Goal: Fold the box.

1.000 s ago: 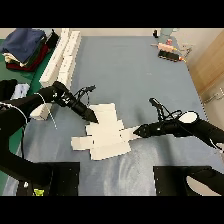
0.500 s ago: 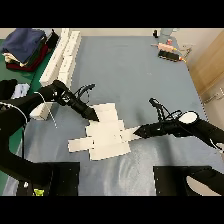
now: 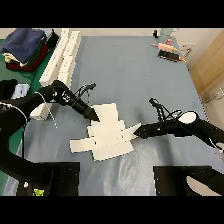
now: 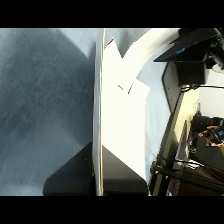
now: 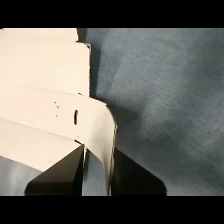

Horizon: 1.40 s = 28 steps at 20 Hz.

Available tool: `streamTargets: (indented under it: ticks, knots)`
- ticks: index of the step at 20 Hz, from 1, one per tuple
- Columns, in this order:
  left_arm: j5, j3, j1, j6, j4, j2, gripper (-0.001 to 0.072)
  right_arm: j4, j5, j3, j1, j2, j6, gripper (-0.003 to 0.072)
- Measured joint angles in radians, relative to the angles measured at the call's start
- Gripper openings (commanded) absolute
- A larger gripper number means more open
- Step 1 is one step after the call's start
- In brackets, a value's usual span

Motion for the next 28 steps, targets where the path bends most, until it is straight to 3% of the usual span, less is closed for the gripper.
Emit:
streamTargets:
  ticks: [3,7,12,19,23,28]
  knots:
    - [0.009,0.010,-0.001,0.089,-0.045,0.014,0.0008,-0.066,-0.026,0.045,-0.027,0.003,0.084,0.0237]
    - [0.093,0.010,-0.058,0.230,-0.070,0.107,0.0007,-0.315,-0.048,0.192,-0.097,0.017,0.311,0.0241]
    - [0.344,-0.085,-0.210,0.374,-0.053,0.304,0.0008,-0.493,-0.055,0.341,-0.155,0.063,0.492,0.0241]
    - [0.783,-0.360,-0.465,0.548,-0.047,0.546,0.0008,-0.541,-0.049,0.377,-0.168,0.086,0.557,0.0240]
    - [0.917,-0.449,-0.571,0.574,-0.047,0.580,0.0009,-0.547,-0.051,0.379,-0.170,0.080,0.569,0.0240]
    - [0.988,-0.490,-0.612,0.583,-0.048,0.591,0.0010,-0.547,-0.052,0.379,-0.170,0.076,0.575,0.0241]
